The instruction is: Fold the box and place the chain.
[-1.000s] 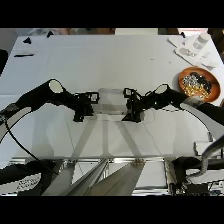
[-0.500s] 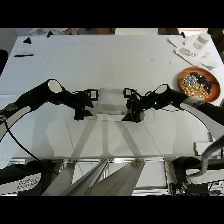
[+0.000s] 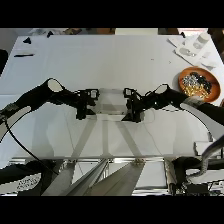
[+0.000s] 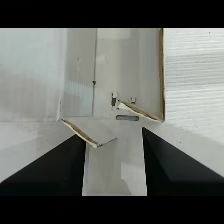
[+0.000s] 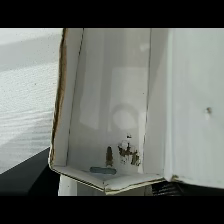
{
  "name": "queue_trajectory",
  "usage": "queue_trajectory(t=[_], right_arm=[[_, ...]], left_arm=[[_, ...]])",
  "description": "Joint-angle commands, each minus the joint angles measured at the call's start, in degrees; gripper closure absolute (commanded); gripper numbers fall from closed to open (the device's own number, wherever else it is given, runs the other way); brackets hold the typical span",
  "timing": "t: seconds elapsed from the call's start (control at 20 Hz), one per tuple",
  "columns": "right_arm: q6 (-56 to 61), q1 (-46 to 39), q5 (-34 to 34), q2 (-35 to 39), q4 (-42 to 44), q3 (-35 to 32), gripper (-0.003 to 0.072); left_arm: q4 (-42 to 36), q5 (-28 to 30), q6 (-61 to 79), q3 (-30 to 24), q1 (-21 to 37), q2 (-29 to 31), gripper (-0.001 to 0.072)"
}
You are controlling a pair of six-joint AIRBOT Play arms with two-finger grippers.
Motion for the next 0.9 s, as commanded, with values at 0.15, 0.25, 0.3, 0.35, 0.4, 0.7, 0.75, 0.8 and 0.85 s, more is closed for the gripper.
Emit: queue_trajectory(t=[0.15,0.25,0.3,0.35,0.4,0.7,0.75,0.8,0.85], right_arm=[[0.0,0.04,0.02,0.02,0.0,0.02,0.034],[0.0,0.04,0.02,0.02,0.02,0.02,0.034],[0.0,0.04,0.02,0.02,0.0,0.02,0.034],[0.0,0.04,0.02,0.02,0.0,0.02,0.034],[0.0,0.04,0.02,0.02,0.02,0.02,0.034],[0.0,0.04,0.02,0.02,0.02,0.02,0.034],[0.0,0.04,0.02,0.02,0.0,0.02,0.034],[0.0,0.04,0.02,0.02,0.02,0.02,0.034],[0.0,0.04,0.02,0.02,0.0,0.02,0.034]], left_arm=[[0.0,-0.17,4.04,-0.02,-0.35,-0.55,0.0348],[-1.07,0.46,5.53,-0.02,-0.5,-0.81,0.0385],[-1.57,1.2,6.05,-0.02,-0.61,-0.98,0.0385],[-2.45,2.47,6.01,-0.02,-0.81,-1.18,0.0385],[-3.26,3.04,6.05,-0.02,-0.98,-1.33,0.0387],[-5.18,3.32,5.99,-0.02,-1.62,-1.64,0.057],[-5.18,3.34,5.99,-0.02,-1.62,-1.64,0.0544],[-5.18,3.32,5.99,-0.02,-1.62,-1.64,0.0543],[-5.18,3.32,5.99,-0.02,-1.62,-1.64,0.0478]])
